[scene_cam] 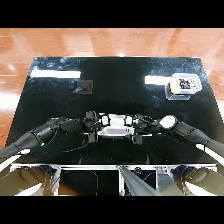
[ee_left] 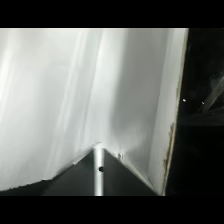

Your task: Fold the box and place the chain.

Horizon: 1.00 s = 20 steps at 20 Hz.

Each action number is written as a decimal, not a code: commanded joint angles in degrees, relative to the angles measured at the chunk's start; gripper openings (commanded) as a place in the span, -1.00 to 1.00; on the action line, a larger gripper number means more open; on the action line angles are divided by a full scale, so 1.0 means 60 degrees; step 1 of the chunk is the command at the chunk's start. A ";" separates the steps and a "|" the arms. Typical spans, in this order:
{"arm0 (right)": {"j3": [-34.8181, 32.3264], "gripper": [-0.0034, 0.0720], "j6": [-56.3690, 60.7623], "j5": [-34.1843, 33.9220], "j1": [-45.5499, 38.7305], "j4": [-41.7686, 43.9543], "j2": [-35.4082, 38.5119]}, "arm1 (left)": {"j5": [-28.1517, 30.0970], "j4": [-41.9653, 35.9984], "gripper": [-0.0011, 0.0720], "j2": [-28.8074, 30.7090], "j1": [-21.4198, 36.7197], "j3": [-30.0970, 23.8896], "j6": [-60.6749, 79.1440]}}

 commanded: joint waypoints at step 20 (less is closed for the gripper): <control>0.0011 0.73 0.0000 -0.0004 0.0004 -0.0007 -0.0004 | 0.5315 0.1104 -0.91 0.0273 0.6874 -0.0237 -1.0174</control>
